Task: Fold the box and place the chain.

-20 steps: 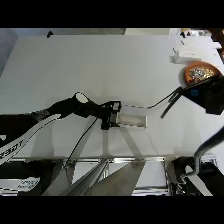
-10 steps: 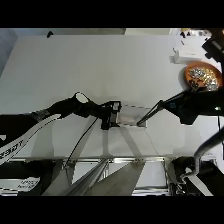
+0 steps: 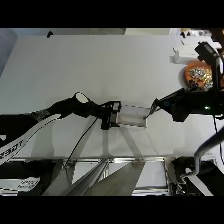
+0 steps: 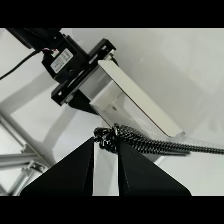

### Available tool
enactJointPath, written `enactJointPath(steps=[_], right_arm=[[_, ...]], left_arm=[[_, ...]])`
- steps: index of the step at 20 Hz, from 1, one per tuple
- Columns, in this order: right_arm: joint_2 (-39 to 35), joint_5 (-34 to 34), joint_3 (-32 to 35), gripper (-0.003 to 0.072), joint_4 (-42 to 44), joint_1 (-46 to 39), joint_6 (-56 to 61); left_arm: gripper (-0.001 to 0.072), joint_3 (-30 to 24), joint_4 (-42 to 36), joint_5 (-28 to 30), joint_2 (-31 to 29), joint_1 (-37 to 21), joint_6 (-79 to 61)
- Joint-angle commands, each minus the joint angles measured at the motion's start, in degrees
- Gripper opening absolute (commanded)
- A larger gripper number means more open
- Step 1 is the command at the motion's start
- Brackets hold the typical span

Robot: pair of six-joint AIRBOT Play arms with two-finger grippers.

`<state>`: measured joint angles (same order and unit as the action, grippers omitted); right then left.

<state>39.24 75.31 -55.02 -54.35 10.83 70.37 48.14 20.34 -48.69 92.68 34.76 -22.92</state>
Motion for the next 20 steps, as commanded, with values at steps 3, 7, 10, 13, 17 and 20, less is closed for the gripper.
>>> enactJointPath(steps=[3, 7, 10, 13, 17, 20], right_arm=[[0.1, -3.7, 6.7, 0.0016, 3.6, 0.1, -3.8], [0.1, -5.4, 11.1, 0.0016, 3.6, 0.1, -6.3], [0.1, -7.1, 13.1, 0.0017, 3.5, 0.1, -6.5], [0.2, -7.7, 14.9, 0.0017, 3.6, 0.1, -7.8], [1.0, -10.9, 19.6, 0.0017, 3.4, 0.1, -8.1], [2.4, -13.6, 23.5, 0.0017, 3.4, 0.1, -9.4]], left_arm=[[0.0363, 0.0, 0.0, 0.0, 0.0, 0.0, 0.0], [0.0363, 0.0, 0.0, 0.0, 0.0, 0.0, 0.0], [0.0363, 0.0, 0.0, 0.0, 0.0, 0.0, 0.0], [0.0363, 0.0, 0.0, 0.0, 0.0, 0.0, 0.0], [0.0363, 0.0, 0.0, 0.0, 0.0, 0.0, 0.0], [0.0363, 0.0, 0.0, 0.0, 0.0, 0.0, 0.0]])
